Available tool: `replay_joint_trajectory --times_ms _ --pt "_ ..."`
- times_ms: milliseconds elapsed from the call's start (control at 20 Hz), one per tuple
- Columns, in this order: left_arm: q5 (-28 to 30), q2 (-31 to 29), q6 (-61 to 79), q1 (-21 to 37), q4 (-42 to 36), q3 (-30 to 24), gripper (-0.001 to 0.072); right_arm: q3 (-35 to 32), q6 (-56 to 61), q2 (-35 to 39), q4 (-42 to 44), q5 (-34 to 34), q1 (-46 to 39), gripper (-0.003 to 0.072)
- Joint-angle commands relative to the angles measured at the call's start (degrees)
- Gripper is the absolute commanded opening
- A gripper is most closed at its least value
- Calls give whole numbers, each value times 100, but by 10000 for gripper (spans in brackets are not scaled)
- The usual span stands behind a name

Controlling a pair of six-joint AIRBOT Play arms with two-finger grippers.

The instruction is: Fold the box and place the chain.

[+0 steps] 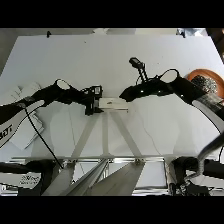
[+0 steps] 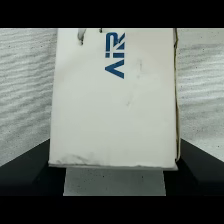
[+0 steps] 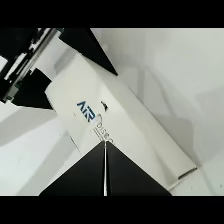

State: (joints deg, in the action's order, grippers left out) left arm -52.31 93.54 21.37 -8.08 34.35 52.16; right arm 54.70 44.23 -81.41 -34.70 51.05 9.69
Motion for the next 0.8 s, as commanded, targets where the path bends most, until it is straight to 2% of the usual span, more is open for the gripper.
replay_joint_trajectory --times_ms 0,300,750 --pt "0 -4 2 0 2 7 17 -413 13 9 92 -181 4 4" --pt "0 -4 2 0 2 7 17 -732 66 9 0 -450 275 5" --pt "0 -4 2 0 0 7 17 -743 74 140 142 -439 280 7"
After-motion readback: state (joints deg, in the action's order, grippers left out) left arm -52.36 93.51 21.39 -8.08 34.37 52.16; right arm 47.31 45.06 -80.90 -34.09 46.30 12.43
